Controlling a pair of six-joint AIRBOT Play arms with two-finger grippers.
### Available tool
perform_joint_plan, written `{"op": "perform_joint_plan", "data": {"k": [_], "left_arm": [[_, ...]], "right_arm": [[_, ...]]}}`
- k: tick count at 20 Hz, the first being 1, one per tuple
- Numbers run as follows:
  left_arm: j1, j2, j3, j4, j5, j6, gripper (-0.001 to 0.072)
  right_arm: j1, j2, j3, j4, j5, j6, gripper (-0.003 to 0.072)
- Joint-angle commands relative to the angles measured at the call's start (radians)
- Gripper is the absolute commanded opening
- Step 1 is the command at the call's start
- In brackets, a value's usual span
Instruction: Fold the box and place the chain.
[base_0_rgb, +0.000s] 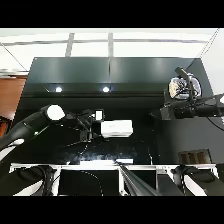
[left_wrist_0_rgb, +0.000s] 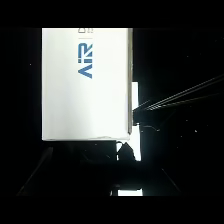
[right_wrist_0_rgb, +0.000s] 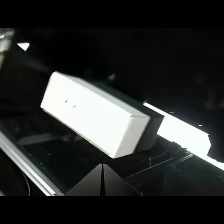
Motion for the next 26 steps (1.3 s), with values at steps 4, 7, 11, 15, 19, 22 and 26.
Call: {"op": "perform_joint_plan", "data": {"k": [4, 7, 11, 15, 19, 22, 26], "left_arm": [[-0.009, 0.109, 0.009, -0.097, 0.068, -0.08, 0.0716], [-0.066, 0.03, 0.026, -0.208, 0.142, -0.08, 0.0716], [-0.181, -0.106, 0.093, -0.225, 0.203, -0.102, 0.0714], [-0.186, -0.172, 0.132, -0.222, 0.206, -0.148, 0.0714], [-0.187, -0.201, 0.134, -0.218, 0.197, -0.159, 0.0714], [-0.192, -0.219, 0.134, -0.217, 0.196, -0.159, 0.0714], [-0.193, -0.22, 0.134, -0.217, 0.197, -0.159, 0.0714]], "right_arm": [[-0.02, 0.018, -0.001, -0.019, -0.042, 0.007, 0.0009], [-0.02, 0.018, -0.001, -0.02, -0.054, 0.007, 0.0009], [-0.02, 0.018, -0.001, -0.02, -0.056, 0.007, 0.0009], [-0.02, 0.018, -0.001, -0.024, -0.051, 0.007, 0.0009], [-0.02, 0.018, -0.001, -0.03, -0.058, 0.006, 0.0009], [-0.02, 0.018, -0.001, -0.048, -0.065, 0.006, 0.0009], [-0.02, 0.018, -0.001, -0.057, -0.068, 0.006, 0.0009]]}}
